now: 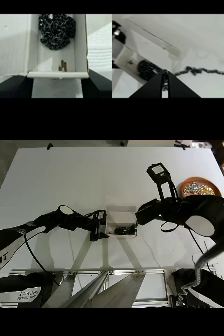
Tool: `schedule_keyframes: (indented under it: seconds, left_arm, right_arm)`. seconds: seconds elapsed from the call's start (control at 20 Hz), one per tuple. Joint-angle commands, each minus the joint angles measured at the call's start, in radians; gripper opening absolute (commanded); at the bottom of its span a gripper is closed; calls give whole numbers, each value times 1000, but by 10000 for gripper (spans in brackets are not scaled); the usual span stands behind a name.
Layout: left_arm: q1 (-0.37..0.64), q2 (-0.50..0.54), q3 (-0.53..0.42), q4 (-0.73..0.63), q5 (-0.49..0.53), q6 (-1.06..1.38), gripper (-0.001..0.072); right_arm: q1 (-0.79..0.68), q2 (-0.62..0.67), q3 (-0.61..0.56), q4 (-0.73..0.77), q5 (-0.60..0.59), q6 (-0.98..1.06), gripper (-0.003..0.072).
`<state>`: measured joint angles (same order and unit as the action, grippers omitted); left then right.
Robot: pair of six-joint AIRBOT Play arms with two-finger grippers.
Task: Fold the box and place the chain.
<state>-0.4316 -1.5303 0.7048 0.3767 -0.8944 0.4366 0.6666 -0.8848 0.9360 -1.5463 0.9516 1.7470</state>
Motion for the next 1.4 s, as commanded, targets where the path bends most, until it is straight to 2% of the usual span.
schedule_keyframes:
  seconds: [0.0,0.15,0.55,0.8,0.9,1.0,1.05,1.15,1.25,1.35]
  left_arm:
    - [0,0,0,0,0,0,274]
    - [0,0,0,0,0,0,274]
    - [0,0,0,0,0,0,274]
    - [0,0,0,0,0,0,274]
    - [0,0,0,0,0,0,274]
    - [0,0,0,0,0,0,274]
    - [0,0,0,0,0,0,274]
    - [0,0,0,0,1,0,274]
    - [0,0,0,0,0,0,274]
    - [0,0,0,0,0,0,274]
  right_arm:
    - [80,18,1,51,-89,10,11]
    - [114,-16,1,59,-129,53,11]
    - [122,-357,1,79,-51,111,12]
    - [123,-463,1,87,-55,111,18]
    - [123,-472,1,88,-55,111,136]
    - [122,-471,1,89,-55,110,138]
    - [122,-468,1,89,-55,103,173]
    - [97,-447,1,148,-55,75,352]
    - [52,-399,1,227,-50,4,351]
    - [5,-320,1,244,-30,-33,342]
